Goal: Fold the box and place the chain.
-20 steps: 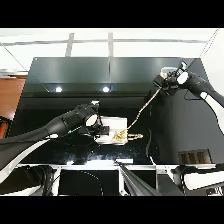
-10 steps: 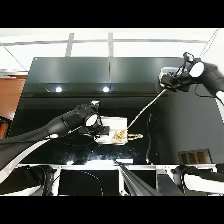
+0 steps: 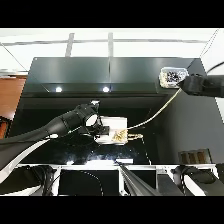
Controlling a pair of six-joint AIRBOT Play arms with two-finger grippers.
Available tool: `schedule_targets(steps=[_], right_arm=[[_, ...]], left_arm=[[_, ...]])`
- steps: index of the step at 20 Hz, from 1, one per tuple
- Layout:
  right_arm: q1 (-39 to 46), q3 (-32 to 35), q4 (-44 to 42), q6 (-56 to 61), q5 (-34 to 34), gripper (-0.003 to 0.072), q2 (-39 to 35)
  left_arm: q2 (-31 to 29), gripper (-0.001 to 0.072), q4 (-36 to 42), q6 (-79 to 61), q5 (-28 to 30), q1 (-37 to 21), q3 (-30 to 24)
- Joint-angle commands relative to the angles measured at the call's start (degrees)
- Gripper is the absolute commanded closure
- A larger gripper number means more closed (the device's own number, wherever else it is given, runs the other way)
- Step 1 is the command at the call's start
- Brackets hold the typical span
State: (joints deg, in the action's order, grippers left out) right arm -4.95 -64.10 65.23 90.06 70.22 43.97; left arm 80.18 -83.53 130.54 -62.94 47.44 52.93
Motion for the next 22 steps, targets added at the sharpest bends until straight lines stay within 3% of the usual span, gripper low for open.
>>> schedule_targets(steps=[1,4,9,16,22], right_arm=[[-3.08,0.74,-5.35,-0.79,8.57,0.0678,-5.35],[-8.66,8.07,-8.28,0.11,6.56,0.0678,-5.25],[-18.6,23.54,-20.39,0.11,-13.49,0.0678,-3.67],[-29.59,24.65,-29.83,-1.64,-21.59,0.0678,3.43],[-30.47,24.63,-36.26,-5.92,-26.71,0.0674,6.97]], left_arm=[[0.0,0.0677,0.04,-0.02,0.09,-0.02,0.0],[0.0,0.0677,0.04,-0.02,0.07,-0.02,0.0],[0.0,0.0677,0.04,-0.02,0.04,-0.02,0.0],[0.0,0.0677,0.02,-0.02,0.07,-0.02,0.0],[0.0,0.0677,0.02,-0.02,0.07,-0.02,0.0]])
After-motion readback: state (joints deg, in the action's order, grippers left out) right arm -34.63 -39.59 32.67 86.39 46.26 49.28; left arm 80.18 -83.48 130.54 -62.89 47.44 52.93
